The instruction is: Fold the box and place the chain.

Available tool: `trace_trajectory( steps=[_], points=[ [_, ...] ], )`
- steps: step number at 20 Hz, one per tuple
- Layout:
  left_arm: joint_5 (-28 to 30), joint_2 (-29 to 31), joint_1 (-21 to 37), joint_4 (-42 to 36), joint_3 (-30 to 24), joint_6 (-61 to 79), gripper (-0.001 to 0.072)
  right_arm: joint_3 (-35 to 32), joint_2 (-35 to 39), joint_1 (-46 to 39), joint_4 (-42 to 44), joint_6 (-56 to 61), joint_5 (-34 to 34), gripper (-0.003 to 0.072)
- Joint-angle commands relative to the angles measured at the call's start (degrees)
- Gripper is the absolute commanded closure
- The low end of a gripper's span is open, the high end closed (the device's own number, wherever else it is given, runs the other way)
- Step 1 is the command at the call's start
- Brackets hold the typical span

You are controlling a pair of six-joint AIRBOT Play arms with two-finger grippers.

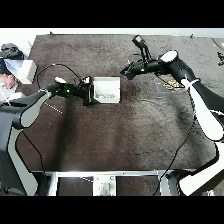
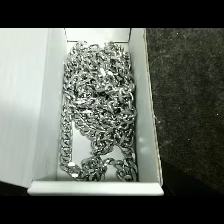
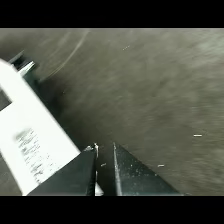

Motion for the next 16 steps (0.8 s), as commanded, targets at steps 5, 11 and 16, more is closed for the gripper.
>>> trace_trajectory(
  steps=[5, 11, 16],
  points=[
    [0.0, 0.0, 0.0, 0.0, 0.0, 0.0, 0.0344, 0.0, -1.3, 0.8, 2.0, -10.7, 11.8, 0.0524],
    [0.0, 0.0, 0.0, 0.0, 0.0, 0.0, 0.0344, 0.0, -1.3, 3.1, -2.6, -17.9, 16.0, 0.0463],
    [0.0, 0.0, 0.0, 0.0, 0.0, 0.0, 0.0344, 0.0, -1.3, 7.2, -8.3, -19.0, 9.4, 0.0462]
  ],
)
